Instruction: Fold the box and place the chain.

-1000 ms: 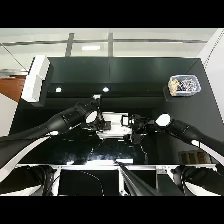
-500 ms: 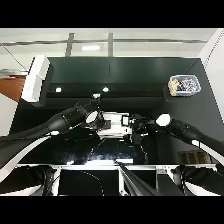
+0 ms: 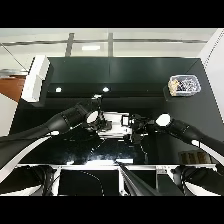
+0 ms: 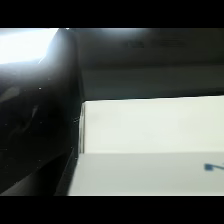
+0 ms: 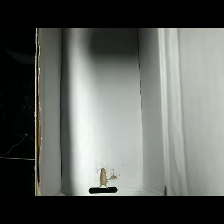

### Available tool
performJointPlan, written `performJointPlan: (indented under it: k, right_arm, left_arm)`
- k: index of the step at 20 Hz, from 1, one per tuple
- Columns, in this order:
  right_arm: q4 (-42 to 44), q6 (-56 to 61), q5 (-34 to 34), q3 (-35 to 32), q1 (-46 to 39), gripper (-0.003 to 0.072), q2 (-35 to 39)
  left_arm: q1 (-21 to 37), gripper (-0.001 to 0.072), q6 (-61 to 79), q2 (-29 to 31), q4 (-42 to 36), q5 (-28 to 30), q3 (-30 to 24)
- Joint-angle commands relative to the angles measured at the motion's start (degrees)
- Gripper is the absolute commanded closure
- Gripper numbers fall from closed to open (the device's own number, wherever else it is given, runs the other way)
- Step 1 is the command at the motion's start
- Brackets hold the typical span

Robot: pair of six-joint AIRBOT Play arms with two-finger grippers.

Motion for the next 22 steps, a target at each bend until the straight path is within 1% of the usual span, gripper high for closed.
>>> performJointPlan:
  k: [1, 2, 3, 5, 6, 7, 12, 13, 16, 19, 21, 22]
  right_arm:
    - [0.0, 0.0, 0.0, 0.0, 0.1, 0.0157, 0.0]
    - [0.0, 0.0, 0.0, 0.0, 0.1, 0.0158, 0.0]
    - [0.0, 0.0, 0.0, 0.0, 0.1, 0.0158, 0.0]
    - [0.0, 0.0, 0.0, 0.0, 0.1, 0.0158, 0.0]
    - [0.0, 0.0, 0.0, 0.0, 0.1, 0.0158, 0.0]
    - [0.0, 0.0, 0.0, 0.0, 0.1, 0.0158, 0.0]
    - [0.1, 0.1, 0.1, 0.0, 0.1, 0.0156, 0.0]
    - [0.1, 0.3, 0.5, 0.0, 0.1, 0.013, 0.0]
    - [-0.6, 0.9, 1.5, 0.0, -0.1, 0.0128, 0.6]
    - [-4.2, 2.9, 2.8, 0.0, -0.1, 0.0128, 3.7]
    - [-8.0, 4.5, 5.4, 0.0, -0.9, 0.0127, 6.2]
    - [-8.9, 5.6, 7.5, 0.0, -1.8, 0.0095, 7.1]
  left_arm:
    - [0.1, 0.0321, -0.1, 0.0, 0.3, 0.0, 0.2]
    - [0.1, 0.0323, -0.2, -0.2, 0.3, -0.1, 0.2]
    - [0.1, 0.0352, -1.2, -0.4, 0.3, -0.3, 0.2]
    - [0.0, 0.0518, -1.7, -1.0, 0.3, -0.3, 0.2]
    - [0.0, 0.0617, -1.3, -1.1, 0.2, -0.3, 0.2]
    - [0.0, 0.0682, -1.3, -1.1, 0.3, -0.3, 0.2]
    - [0.0, 0.0682, -1.3, -1.1, 0.3, -0.3, 0.2]
    - [0.0, 0.0683, -1.3, -1.1, 0.3, -0.5, 0.2]
    - [0.1, 0.0683, -1.3, -1.1, 0.3, -1.9, 0.2]
    - [0.1, 0.0683, -1.3, -0.9, 0.5, -1.7, 0.2]
    - [0.1, 0.0683, -1.3, -0.9, 0.5, -1.5, 0.2]
    - [0.1, 0.0683, -1.3, -0.9, 0.5, -1.5, 0.2]
